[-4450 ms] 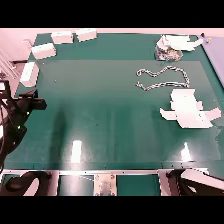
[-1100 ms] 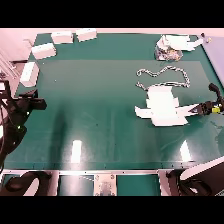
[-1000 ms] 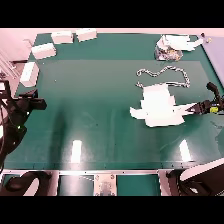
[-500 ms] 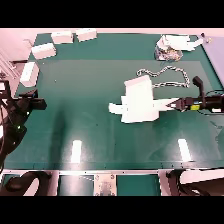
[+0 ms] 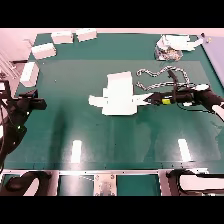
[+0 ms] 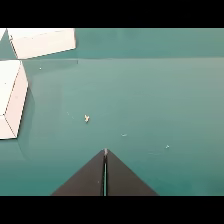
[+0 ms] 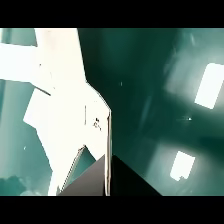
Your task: Fold the box and place the chain.
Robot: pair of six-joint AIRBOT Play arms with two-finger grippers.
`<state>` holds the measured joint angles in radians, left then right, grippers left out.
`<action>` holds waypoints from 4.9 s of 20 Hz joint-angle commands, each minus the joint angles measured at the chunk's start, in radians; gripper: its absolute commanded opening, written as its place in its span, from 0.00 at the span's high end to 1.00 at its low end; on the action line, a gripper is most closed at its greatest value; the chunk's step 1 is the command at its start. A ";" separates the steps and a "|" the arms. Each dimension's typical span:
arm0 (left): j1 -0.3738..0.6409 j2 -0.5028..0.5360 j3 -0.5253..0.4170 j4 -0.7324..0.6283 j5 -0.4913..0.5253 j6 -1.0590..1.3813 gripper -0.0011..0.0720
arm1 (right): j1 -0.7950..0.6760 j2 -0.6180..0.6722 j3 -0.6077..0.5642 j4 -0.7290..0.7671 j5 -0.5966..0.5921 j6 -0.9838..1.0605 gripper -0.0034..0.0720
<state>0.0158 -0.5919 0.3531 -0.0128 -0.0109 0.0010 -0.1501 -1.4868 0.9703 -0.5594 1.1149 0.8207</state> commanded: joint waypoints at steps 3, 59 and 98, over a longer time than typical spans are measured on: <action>0.000 0.000 0.000 0.000 0.000 0.000 0.96 | 0.108 0.001 -0.001 0.002 -0.236 0.013 0.95; -0.010 -1.246 1.062 0.357 -1.083 -0.249 0.16 | 0.189 -0.097 0.019 0.010 -0.334 0.013 0.95; -0.161 -1.474 1.303 0.309 -1.091 -0.157 0.44 | 0.194 -0.097 0.019 0.010 -0.333 0.014 0.95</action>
<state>-0.1452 -2.0647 1.6554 0.2955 -1.0721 -0.1734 0.0422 -1.5837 0.9901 -0.5491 0.7815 0.8341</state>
